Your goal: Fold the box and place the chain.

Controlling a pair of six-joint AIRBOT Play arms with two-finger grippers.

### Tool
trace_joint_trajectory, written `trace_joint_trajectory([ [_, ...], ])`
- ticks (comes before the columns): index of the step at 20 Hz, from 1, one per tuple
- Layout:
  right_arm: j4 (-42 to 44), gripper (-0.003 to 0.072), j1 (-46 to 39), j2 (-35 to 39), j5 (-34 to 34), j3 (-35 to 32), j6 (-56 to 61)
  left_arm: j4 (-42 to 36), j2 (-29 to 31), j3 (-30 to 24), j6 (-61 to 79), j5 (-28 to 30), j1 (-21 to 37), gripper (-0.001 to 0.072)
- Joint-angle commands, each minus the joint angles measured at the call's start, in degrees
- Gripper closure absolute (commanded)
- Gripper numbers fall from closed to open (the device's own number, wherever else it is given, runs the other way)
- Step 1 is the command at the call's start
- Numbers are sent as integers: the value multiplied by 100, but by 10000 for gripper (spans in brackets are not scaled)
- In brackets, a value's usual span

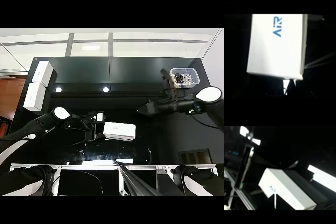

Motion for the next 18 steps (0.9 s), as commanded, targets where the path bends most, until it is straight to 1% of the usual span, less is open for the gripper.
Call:
trace_joint_trajectory([
  [1, 17, 646, -595, 50, 131, 46, 0, 413, 291, 59, -490, -44, 15, -6],
  [4, 11, 646, -920, 50, 229, 44, -7, 1132, 938, 59, -1091, -44, 44, -5],
  [6, -7, 646, -1113, 50, 192, 46, -26, 1095, 1237, 59, -1464, -107, 149, -6],
  [8, -50, 646, -1270, 50, 129, 46, -55, 1012, 1303, 76, -1534, -210, 118, -5],
  [10, -52, 646, -1349, 50, 72, 44, -55, 782, 1270, 162, -1534, -295, -90, -4],
  [13, -70, 646, -1357, 50, -15, 44, -57, 752, 1128, 396, -1537, -186, -599, -3],
  [16, -94, 646, -1357, 50, -146, 44, -55, 476, 566, 782, -1563, -118, -968, -2],
  [18, -94, 646, -1357, 50, -155, 44, -52, 472, 133, 1145, -1563, -153, -1071, -2],
])
